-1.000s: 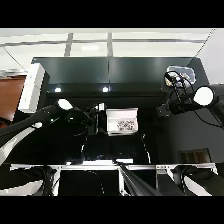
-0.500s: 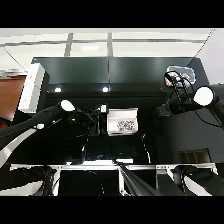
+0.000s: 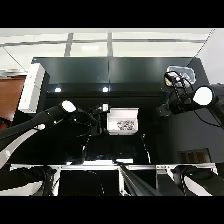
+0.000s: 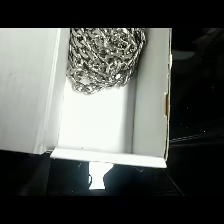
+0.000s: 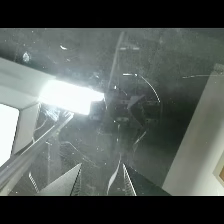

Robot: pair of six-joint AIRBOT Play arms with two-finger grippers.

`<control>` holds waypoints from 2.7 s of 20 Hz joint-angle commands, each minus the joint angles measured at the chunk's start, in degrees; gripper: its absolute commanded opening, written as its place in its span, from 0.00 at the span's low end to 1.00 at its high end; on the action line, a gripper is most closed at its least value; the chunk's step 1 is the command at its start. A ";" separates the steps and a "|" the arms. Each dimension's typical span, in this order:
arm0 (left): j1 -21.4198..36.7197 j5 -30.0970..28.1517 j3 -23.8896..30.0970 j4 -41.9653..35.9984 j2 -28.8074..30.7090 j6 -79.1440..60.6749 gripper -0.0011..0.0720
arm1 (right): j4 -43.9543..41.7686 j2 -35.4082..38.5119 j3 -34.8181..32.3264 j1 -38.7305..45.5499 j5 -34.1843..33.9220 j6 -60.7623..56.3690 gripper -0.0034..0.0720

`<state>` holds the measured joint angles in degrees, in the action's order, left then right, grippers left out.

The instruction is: Fold the box and place the chain.

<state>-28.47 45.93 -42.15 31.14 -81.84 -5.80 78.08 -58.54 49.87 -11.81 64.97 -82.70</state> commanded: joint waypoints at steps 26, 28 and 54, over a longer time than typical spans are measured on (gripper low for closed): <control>-0.07 2.03 -1.88 0.11 -1.60 -6.01 0.62 | -2.89 -2.03 0.07 0.02 -14.80 -5.25 0.95; -0.07 2.03 -1.88 0.11 -1.60 -6.01 0.62 | -14.43 -5.22 0.26 0.02 -19.02 -1.79 0.95; -0.07 2.03 -1.88 0.11 -1.60 -6.01 0.62 | -26.40 -12.74 2.75 -10.43 -2.45 62.64 1.00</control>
<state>-28.51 47.99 -43.99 31.24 -83.40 -11.81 49.60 -71.24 52.71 -20.78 64.14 -21.32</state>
